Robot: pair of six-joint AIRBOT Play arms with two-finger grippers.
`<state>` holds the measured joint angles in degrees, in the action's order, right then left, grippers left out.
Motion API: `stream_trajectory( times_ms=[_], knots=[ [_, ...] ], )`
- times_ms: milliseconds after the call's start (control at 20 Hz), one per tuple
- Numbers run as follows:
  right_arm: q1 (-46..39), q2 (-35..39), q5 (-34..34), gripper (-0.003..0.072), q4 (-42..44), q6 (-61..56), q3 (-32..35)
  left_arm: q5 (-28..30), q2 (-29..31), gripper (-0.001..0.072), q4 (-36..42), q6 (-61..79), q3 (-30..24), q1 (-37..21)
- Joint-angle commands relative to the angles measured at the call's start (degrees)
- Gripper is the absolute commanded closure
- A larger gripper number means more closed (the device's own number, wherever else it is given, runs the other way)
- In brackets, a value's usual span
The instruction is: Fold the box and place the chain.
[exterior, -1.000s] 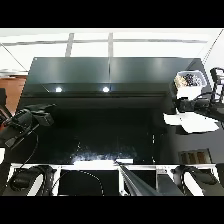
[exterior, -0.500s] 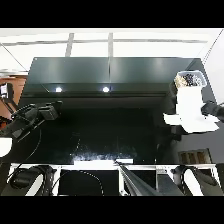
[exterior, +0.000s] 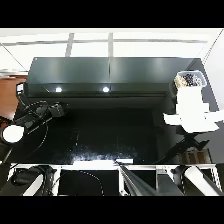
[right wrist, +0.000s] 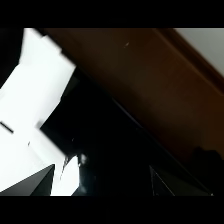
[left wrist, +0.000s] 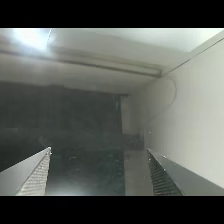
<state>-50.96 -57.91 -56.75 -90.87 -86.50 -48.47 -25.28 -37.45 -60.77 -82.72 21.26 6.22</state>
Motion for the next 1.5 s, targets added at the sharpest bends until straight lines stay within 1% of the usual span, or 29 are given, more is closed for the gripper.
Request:
stream_trajectory(
  times_ms=[0,50,100,200,250,400,600,750,1000,1250,1300,1400,1450],
  knots=[
    [-5.5,-15.0,-5.2,-0.0010,10.6,13.2,-11.6,1.5,-3.5,0.0001,1.5,0.0,0.7,0.0],
    [-6.3,-19.9,-9.7,-0.0009,13.4,15.7,-16.6,1.5,-3.5,0.0001,1.5,0.0,0.8,0.0],
    [-7.4,-24.9,-14.2,-0.0009,18.7,18.5,-21.5,1.6,-3.5,0.0001,1.5,0.0,0.8,0.0],
    [-8.7,-32.8,-21.2,-0.0008,31.3,26.4,-28.2,1.7,-3.5,0.0001,1.5,0.0,0.8,0.0],
    [-8.7,-35.7,-23.4,-0.0008,34.7,29.2,-30.6,1.8,-3.5,0.0001,1.5,0.0,0.8,0.0],
    [-8.7,-41.8,-24.1,-0.0008,35.0,32.0,-35.5,2.7,-3.6,0.0001,1.4,0.0,0.8,0.0],
    [-8.7,-45.6,-25.7,-0.0008,34.9,36.6,-36.9,4.9,-3.6,0.0001,1.5,0.0,0.8,0.0],
    [-8.6,-48.5,-32.2,-0.0008,36.6,36.6,-36.9,5.5,-3.7,0.0002,1.5,0.0,0.8,0.0],
    [-8.5,-48.9,-36.9,-0.0007,37.0,36.5,-36.8,5.3,-3.7,0.0002,1.5,-0.1,0.8,0.0],
    [-8.1,-48.9,-38.3,-0.0006,36.9,35.7,-36.5,5.3,-3.7,0.0002,1.5,-0.1,0.8,0.0],
    [-7.8,-48.9,-38.4,0.0047,36.9,35.7,-35.8,5.3,-3.7,0.0002,1.5,-0.1,0.8,0.0],
    [-7.3,-48.9,-37.0,0.0284,37.1,36.7,-34.4,5.3,-3.7,0.0002,1.5,-0.1,0.8,0.0],
    [-7.0,-48.8,-37.4,0.0395,37.7,37.6,-34.3,5.2,-3.7,0.0002,1.5,-0.1,0.8,0.0]
  ],
)
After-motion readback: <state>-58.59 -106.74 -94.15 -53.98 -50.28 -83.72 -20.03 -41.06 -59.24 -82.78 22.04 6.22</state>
